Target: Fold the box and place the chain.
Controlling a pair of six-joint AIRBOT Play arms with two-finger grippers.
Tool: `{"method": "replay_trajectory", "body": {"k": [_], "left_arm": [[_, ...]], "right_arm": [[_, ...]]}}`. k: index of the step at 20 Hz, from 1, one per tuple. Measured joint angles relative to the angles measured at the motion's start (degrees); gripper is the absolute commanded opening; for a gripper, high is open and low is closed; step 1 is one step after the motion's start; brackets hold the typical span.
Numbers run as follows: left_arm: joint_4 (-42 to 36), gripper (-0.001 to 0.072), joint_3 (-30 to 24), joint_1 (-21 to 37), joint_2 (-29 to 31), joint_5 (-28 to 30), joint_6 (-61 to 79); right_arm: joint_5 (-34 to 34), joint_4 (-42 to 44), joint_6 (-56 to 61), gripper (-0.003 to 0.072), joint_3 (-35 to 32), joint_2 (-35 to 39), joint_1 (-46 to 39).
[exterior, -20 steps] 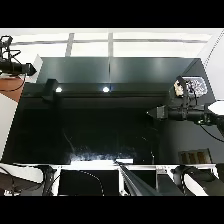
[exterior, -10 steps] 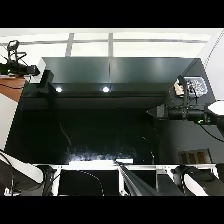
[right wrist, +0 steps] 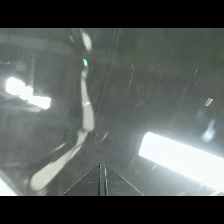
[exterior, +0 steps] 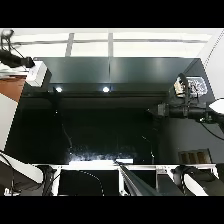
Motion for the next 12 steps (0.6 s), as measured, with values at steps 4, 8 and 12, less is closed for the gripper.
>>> {"method": "replay_trajectory", "body": {"k": [4, 8, 12], "left_arm": [[-2.1, 0.0026, 3.7, -0.9, 8.1, -12.7, -8.9], [-3.1, 0.0026, -8.4, -4.6, 22.3, -17.8, -12.5], [-3.7, 0.0028, -38.5, -11.7, 43.4, -6.8, -12.6]], "right_arm": [[2.3, -6.7, 0.8, 0.0044, 11.7, 0.1, -5.0], [5.8, -12.2, 1.9, 0.0044, 19.5, 2.4, -11.5], [3.6, -14.9, 2.1, 0.0044, 12.8, 7.7, -14.0]]}}
